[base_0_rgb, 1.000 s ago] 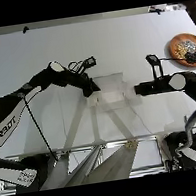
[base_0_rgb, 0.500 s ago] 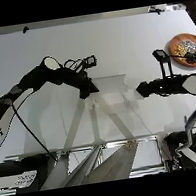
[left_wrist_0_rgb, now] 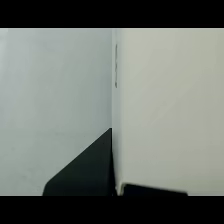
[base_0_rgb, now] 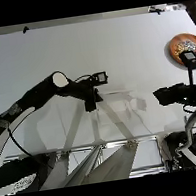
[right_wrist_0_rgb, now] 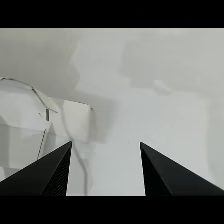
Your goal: Fold the box and place the chain.
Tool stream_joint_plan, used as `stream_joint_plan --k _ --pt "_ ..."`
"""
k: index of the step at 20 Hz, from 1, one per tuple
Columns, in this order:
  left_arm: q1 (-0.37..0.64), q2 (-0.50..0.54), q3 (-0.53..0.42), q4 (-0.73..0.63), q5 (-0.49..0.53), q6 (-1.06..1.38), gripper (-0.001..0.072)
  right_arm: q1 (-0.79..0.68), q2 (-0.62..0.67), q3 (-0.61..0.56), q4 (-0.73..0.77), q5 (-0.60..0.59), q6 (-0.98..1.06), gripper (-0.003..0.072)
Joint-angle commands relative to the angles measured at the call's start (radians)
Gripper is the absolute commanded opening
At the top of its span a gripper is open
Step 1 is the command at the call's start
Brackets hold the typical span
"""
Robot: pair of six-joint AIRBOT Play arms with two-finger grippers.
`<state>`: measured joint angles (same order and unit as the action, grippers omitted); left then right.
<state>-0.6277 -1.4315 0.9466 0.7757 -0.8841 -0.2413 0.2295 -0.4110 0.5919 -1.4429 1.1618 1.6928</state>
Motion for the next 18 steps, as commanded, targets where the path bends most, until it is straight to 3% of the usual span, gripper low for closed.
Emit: stream_joint_plan --k 1,6,13,16,18 --pt "-0.041 0.014 -0.056 0.043 0.201 -0.104 0.0000 0.000 0.053 0.001 -0.023 0.027 0.031 0.0479" --pt "-0.038 0.011 -0.056 0.043 0.249 -0.069 0.0004 0.000 0.053 0.001 -0.023 0.024 0.031 0.0479" --pt "-0.024 0.005 -0.055 -0.179 0.134 0.322 0.0003 0.000 0.053 0.001 -0.024 0.012 0.031 0.0479" --pt "0.050 -0.011 -0.052 -0.254 0.011 0.331 0.0002 0.000 0.053 0.001 -0.023 -0.011 0.031 0.0479" --pt "0.095 -0.014 -0.052 -0.234 -0.021 0.331 0.0002 0.000 0.053 0.001 -0.023 -0.027 0.031 0.0479"
